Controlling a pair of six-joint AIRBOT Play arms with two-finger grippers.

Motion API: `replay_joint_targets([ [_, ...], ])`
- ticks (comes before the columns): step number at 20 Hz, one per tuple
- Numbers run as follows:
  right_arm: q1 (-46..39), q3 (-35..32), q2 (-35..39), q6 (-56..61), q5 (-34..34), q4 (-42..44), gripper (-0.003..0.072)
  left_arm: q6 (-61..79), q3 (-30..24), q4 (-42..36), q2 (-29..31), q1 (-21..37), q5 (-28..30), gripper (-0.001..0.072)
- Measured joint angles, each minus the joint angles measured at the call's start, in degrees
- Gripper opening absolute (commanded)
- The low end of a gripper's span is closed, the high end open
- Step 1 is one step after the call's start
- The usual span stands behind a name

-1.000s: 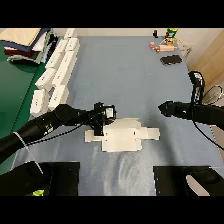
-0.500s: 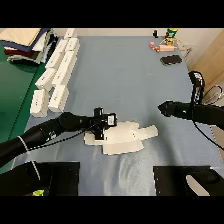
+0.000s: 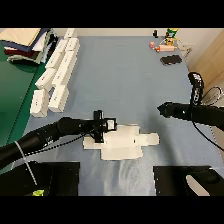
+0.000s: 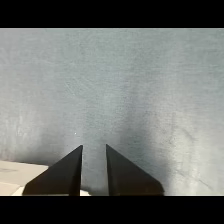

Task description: Fold the box.

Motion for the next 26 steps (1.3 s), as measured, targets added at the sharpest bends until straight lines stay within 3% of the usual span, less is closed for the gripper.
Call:
replay_joint_targets([
  [6,0.0,0.0,0.0,0.0,0.0,0.72,0.023,5.88,-0.7,-0.17,4.76,-4.2,8.57,0.0007],
  [11,0.0,0.0,0.0,0.0,0.0,1.97,0.0231,2.93,-5.09,-0.22,5.57,-10.14,16.87,0.0008],
  [16,0.0,0.0,0.0,0.0,0.0,2.58,0.023,-0.42,-8.2,-0.22,5.7,-14.36,21.2,0.001],
  [22,0.0,0.0,0.0,0.0,-0.04,2.97,0.0231,-7.8,-9.35,-0.2,5.7,-15.45,21.31,0.001],
  [26,0.0,-0.02,0.0,0.0,-0.09,3.02,0.023,-11.54,-6.62,-0.13,5.68,-10.8,14.05,0.0009],
])
